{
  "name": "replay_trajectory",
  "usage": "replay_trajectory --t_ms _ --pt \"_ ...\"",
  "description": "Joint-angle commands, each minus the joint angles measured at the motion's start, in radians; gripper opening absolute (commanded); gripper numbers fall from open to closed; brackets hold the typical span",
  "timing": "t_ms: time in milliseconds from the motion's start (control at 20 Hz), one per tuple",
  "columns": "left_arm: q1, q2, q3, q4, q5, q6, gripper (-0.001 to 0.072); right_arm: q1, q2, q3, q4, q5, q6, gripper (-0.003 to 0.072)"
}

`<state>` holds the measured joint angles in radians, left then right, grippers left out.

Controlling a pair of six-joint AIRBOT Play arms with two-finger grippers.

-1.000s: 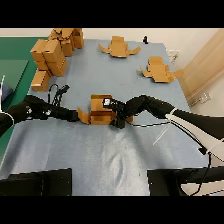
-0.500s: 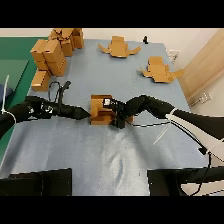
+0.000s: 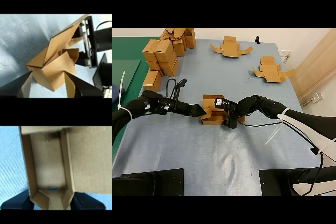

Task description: Fold the box.

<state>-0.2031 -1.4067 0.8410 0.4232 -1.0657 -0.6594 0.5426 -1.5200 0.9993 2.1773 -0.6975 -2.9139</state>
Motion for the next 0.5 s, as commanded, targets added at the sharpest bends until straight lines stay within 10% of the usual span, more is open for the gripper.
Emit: replay_trajectory --t_ms 0,450 --pt "-0.083 -0.001 0.096 0.241 0.02 -0.282 0.0605 0.001 0.0 0.0 0.0 0.001 0.0 0.0196" --pt "-0.247 -0.006 0.217 0.618 -0.021 -0.826 0.0585 0.001 0.0 0.0 0.001 0.001 0.0 0.0196"
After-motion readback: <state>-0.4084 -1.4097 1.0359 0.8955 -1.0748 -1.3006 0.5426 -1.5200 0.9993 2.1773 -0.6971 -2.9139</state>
